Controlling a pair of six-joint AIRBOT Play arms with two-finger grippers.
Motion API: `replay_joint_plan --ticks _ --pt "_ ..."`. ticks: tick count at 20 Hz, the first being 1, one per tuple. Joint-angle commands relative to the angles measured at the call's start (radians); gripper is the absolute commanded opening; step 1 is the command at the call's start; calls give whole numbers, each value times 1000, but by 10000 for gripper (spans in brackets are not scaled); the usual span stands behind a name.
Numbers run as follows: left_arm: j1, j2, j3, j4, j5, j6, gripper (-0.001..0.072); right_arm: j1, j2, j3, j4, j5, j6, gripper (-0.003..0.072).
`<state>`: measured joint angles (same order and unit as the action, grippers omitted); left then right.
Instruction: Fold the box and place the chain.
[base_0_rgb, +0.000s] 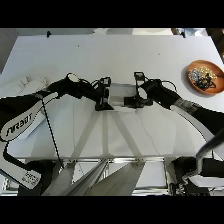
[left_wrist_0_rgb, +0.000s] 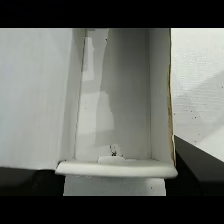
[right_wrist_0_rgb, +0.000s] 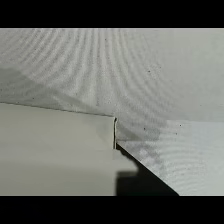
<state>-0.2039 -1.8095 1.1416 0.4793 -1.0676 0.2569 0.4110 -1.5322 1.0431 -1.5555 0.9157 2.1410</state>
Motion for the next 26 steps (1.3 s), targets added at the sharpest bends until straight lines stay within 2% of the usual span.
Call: replay_joint_plan --ticks 1,2,3,4,8,12,14,16,19,26 --pt "0 0 0 1 2 5 279 1 1 1 8 -4 5 44" --pt "0 0 0 1 2 5 279 1 5 3 8 6 5 216" --pt "0 0 0 1 2 5 279 0 13 5 8 19 5 420" --pt "0 0 0 1 2 5 279 0 26 8 8 40 5 480" --pt "0 0 0 1 2 5 279 -23 114 28 -15 109 -4 480" --pt "0 0 0 0 2 5 279 -130 221 95 -60 298 -209 480" --pt "0 0 0 1 2 5 279 -224 283 116 -134 321 -271 480" --pt "0 0 0 1 2 5 279 -338 324 119 -194 284 -335 479" --pt "0 0 0 0 2 5 279 -520 312 119 -190 177 -481 479" --pt "0 0 0 1 2 5 279 -863 147 123 -194 6 -526 479"
